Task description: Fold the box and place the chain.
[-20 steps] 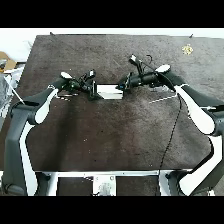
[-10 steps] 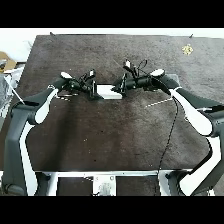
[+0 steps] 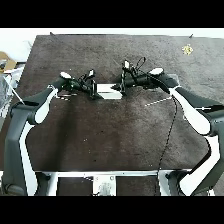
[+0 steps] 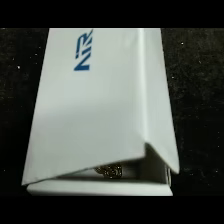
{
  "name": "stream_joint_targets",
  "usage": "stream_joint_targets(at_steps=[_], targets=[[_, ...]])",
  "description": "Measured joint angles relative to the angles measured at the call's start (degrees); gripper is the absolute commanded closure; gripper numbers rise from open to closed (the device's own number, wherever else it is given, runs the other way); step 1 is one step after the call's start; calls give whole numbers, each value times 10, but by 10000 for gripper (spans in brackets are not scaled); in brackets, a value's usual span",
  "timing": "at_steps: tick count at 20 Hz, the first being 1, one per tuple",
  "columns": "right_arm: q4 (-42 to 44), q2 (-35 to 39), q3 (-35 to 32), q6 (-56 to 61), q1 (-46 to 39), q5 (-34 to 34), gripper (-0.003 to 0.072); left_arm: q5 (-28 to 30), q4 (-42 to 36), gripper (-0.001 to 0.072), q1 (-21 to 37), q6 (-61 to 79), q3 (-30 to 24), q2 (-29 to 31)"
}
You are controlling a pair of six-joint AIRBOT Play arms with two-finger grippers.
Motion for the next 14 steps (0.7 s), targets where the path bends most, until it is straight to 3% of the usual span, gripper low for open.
stream_joint_targets(at_steps=[3,10,12,14], targets=[[-10,-1,5,-2,1,-1,419,0,0,476,0,0,0,0],[-48,-1,8,0,3,-1,421,0,0,476,0,0,0,0],[-61,-1,8,3,3,-1,478,-1,0,476,0,0,0,0],[-70,-1,8,5,4,4,476,-1,0,476,0,0,0,0]])
